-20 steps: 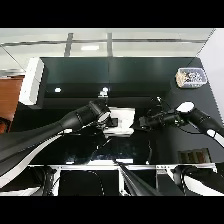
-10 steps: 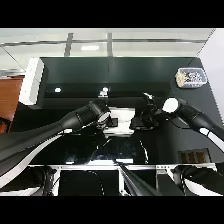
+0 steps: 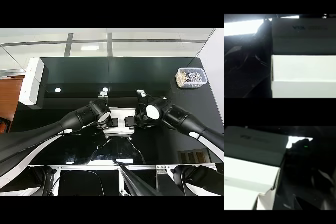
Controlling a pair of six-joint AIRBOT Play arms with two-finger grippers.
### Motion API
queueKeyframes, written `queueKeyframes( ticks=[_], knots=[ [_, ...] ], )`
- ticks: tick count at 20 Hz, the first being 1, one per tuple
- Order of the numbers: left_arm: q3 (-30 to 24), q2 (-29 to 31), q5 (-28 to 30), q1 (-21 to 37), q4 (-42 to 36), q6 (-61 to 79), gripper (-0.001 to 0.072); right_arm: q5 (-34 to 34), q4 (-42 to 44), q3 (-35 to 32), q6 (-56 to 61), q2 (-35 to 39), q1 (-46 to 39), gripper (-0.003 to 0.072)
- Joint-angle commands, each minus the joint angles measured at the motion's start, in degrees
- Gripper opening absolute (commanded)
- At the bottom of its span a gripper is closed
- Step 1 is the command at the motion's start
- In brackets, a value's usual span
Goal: Fold the box and place the chain.
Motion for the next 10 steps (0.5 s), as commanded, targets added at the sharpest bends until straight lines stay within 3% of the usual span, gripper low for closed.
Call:
queueKeyframes(
  ticks=[1,6,7,8,10],
  knots=[
    [0.04,-0.04,-0.07,0.02,0.02,0.07,0.0028,3.02,-4.98,1.51,7.32,-2.03,2.58,0.0472],
    [0.04,-0.04,-0.07,0.02,0.02,0.07,0.0029,2.78,-3.54,1.51,7.52,-3.61,3.13,0.0471],
    [0.04,-0.04,-0.07,0.02,0.02,0.07,0.0028,2.69,-3.54,1.51,7.65,-3.63,3.13,0.0339],
    [0.04,-0.04,-0.04,0.02,0.02,0.07,0.0028,2.47,-3.56,1.51,7.65,-3.63,3.13,0.0257],
    [0.04,-0.04,-0.07,0.02,0.02,0.07,0.0028,1.46,-3.52,1.51,8.13,-3.69,3.13,0.0257]
  ],
)
